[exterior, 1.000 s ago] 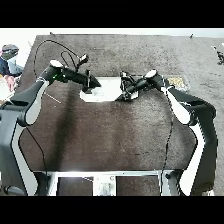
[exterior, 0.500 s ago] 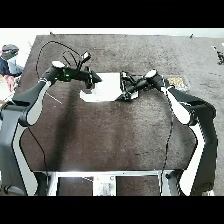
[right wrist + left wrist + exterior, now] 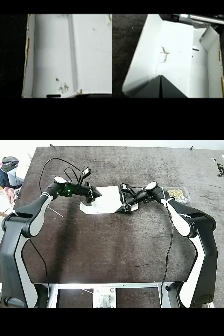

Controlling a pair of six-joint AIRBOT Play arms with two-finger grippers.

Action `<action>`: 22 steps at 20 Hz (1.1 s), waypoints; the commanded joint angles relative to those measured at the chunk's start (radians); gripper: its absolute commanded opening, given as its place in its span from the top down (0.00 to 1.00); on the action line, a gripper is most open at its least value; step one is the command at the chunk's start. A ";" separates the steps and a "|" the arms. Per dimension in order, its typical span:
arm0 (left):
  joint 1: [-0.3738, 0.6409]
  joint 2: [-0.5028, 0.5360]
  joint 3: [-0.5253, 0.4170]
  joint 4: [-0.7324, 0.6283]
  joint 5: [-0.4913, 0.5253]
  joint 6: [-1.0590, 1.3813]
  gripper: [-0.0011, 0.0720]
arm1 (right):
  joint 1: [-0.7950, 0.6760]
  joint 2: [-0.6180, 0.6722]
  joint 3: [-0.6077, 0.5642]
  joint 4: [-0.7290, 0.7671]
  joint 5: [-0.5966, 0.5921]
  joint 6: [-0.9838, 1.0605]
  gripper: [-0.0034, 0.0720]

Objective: Fold the box and place the chain.

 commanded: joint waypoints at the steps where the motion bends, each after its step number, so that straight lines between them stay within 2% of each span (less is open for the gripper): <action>1: 0.000 -0.002 0.000 0.006 0.002 0.002 0.97 | 0.001 0.000 0.000 -0.001 0.000 -0.001 0.32; 5: 0.000 0.027 0.007 -0.002 0.016 0.020 0.97 | 0.001 0.000 0.000 -0.001 0.000 -0.002 0.32; 8: 0.008 0.098 0.008 0.014 -0.004 0.036 0.97 | 0.001 0.000 0.000 -0.001 0.000 -0.001 0.32; 13: 0.067 0.225 0.009 0.140 -0.155 0.026 0.97 | 0.001 0.000 0.000 -0.001 0.000 -0.002 0.32; 17: 0.085 0.229 -0.006 0.344 -0.277 0.027 0.97 | 0.001 0.000 0.000 -0.001 0.000 -0.002 0.32; 18: 0.078 0.221 -0.018 0.391 -0.285 0.027 0.90 | 0.001 0.000 0.000 -0.001 0.000 -0.001 0.32; 19: 0.066 0.215 -0.040 0.427 -0.273 0.027 0.49 | 0.001 0.000 0.000 -0.001 0.000 -0.001 0.32; 20: 0.055 0.208 -0.061 0.447 -0.244 0.024 0.27 | 0.001 0.000 0.000 -0.001 0.000 -0.002 0.32; 22: 0.031 0.207 -0.116 0.478 -0.169 0.026 0.24 | 0.001 0.000 0.000 -0.001 0.000 -0.002 0.32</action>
